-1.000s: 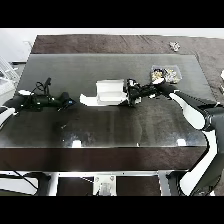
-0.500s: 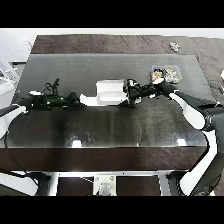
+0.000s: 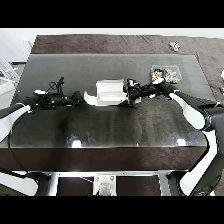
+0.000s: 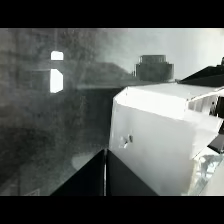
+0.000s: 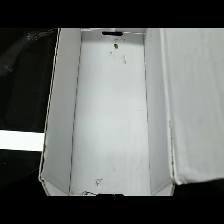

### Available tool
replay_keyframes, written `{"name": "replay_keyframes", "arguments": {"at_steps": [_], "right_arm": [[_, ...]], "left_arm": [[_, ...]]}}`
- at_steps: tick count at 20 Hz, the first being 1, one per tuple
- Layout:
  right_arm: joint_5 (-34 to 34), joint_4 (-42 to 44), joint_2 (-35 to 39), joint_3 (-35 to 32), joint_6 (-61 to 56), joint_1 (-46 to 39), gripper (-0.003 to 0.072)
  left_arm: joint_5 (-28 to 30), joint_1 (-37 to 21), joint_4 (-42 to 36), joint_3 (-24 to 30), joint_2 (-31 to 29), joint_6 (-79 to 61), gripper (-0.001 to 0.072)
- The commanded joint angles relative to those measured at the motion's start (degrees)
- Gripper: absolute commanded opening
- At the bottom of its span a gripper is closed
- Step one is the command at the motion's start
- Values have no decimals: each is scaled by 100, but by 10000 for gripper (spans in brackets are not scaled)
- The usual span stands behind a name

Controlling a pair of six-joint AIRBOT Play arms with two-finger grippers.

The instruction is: Fold the box and place the chain.

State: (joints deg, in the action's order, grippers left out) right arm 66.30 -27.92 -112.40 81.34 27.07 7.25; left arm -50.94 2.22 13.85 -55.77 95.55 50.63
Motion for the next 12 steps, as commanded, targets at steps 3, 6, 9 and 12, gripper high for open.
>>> {"name": "replay_keyframes", "arguments": {"at_steps": [3,6,9,12], "right_arm": [[0,2,-2,-2,0,0,590],[0,2,-2,-2,0,0,591],[0,2,-2,-2,-2,0,591],[0,2,-2,-2,0,0,591]], "left_arm": [[26,24,-363,-7,4,-219,21],[-157,24,-769,-7,-26,-573,22],[-164,24,-879,-7,-59,-619,25],[-264,24,-960,-7,-59,-765,256]]}}
